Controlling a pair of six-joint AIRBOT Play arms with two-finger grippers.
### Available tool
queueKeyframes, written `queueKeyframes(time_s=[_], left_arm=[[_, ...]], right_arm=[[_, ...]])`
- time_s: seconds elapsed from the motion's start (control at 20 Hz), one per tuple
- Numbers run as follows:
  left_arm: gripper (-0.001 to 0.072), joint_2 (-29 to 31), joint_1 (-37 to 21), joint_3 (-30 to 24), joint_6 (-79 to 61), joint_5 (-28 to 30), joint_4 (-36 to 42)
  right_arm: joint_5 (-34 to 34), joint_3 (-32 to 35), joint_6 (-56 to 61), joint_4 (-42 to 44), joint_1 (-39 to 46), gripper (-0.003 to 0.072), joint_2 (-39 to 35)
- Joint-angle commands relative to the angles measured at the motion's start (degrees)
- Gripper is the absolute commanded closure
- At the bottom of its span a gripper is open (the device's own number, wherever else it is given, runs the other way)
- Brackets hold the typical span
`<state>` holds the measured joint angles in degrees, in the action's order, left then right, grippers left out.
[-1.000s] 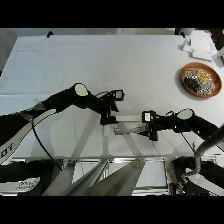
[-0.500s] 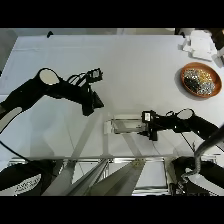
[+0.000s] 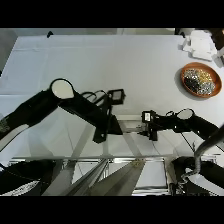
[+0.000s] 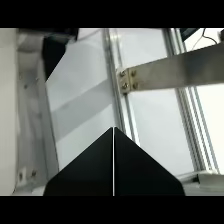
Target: Fold the box and place the chain.
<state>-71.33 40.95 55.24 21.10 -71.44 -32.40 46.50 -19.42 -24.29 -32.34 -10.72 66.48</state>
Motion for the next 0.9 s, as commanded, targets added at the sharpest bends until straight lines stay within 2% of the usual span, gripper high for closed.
queueKeyframes(time_s=[0.0, 0.1, 0.25, 0.35, 0.55, 0.85], left_arm=[[0.0705, -2.2, 6.8, 0.0, 2.2, 9.5, -0.4], [0.0706, -4.6, 6.8, 0.0, 4.6, 16.7, -1.2], [0.0706, -7.6, 5.8, 0.0, 10.7, 32.2, -4.2], [0.0706, -9.4, 4.6, 0.0, 15.4, 39.2, -4.5], [0.0706, -13.2, 2.7, 0.0, 19.3, 40.9, -4.5], [0.0706, -17.5, 2.7, 0.0, 20.7, 37.9, -4.5]], right_arm=[[0.0, 0.0, 0.0, 0.0, 0.0, 0.0272, 0.0], [0.0, 0.0, 0.0, 0.0, 0.0, 0.0272, 0.0], [0.0, 0.0, 0.0, 0.0, 0.0, 0.0272, 0.0], [0.0, 0.0, 0.0, 0.0, 0.0, 0.0272, 0.0], [0.0, 0.0, 0.0, 0.0, 0.0, 0.0272, 0.0], [0.0, 0.0, 0.0, 0.0, 0.0, 0.0272, 0.0]])
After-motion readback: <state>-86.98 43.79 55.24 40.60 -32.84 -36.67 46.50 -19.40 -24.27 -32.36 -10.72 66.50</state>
